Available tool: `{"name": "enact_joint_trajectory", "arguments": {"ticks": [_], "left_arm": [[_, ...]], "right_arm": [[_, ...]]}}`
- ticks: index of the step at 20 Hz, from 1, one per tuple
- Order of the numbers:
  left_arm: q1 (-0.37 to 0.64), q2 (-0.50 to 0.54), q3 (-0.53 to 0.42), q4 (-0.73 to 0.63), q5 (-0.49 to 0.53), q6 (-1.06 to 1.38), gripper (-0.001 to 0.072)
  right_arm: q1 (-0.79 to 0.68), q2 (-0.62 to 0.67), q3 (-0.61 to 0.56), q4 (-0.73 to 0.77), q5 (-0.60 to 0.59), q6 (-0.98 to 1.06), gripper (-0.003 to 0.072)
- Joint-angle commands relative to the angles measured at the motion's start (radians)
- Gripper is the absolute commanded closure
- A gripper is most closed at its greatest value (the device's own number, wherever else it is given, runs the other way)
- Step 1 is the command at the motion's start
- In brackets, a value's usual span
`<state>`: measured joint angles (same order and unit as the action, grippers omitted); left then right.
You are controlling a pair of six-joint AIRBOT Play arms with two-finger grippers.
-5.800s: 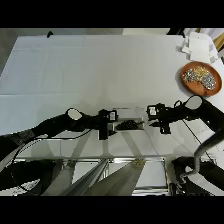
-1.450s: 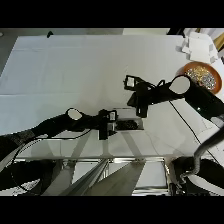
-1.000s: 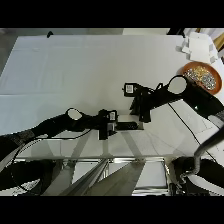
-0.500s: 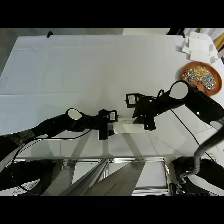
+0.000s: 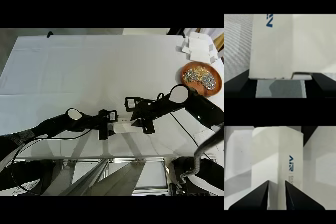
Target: Fold the box and place the chain.
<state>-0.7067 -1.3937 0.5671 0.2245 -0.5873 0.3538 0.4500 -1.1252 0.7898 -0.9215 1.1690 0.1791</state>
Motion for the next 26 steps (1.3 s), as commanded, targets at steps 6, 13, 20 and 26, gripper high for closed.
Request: {"name": "enact_joint_trajectory", "arguments": {"ticks": [6, 13, 20, 26], "left_arm": [[0.001, 0.001, 0.000, 0.000, 0.000, 0.000, 0.0297], [0.001, 0.001, 0.000, 0.000, 0.000, 0.000, 0.0297], [0.001, 0.001, 0.000, 0.000, 0.000, 0.000, 0.0297], [0.001, 0.001, 0.000, 0.000, 0.000, 0.000, 0.0297]], "right_arm": [[0.027, 0.006, -0.016, -0.072, -0.063, 0.050, 0.0386], [0.027, 0.005, -0.016, -0.079, -0.063, 0.053, 0.0541], [0.027, 0.005, -0.016, -0.079, -0.063, 0.053, 0.0650], [0.043, 0.005, -0.052, -0.075, -0.055, 0.056, 0.0649]]}}
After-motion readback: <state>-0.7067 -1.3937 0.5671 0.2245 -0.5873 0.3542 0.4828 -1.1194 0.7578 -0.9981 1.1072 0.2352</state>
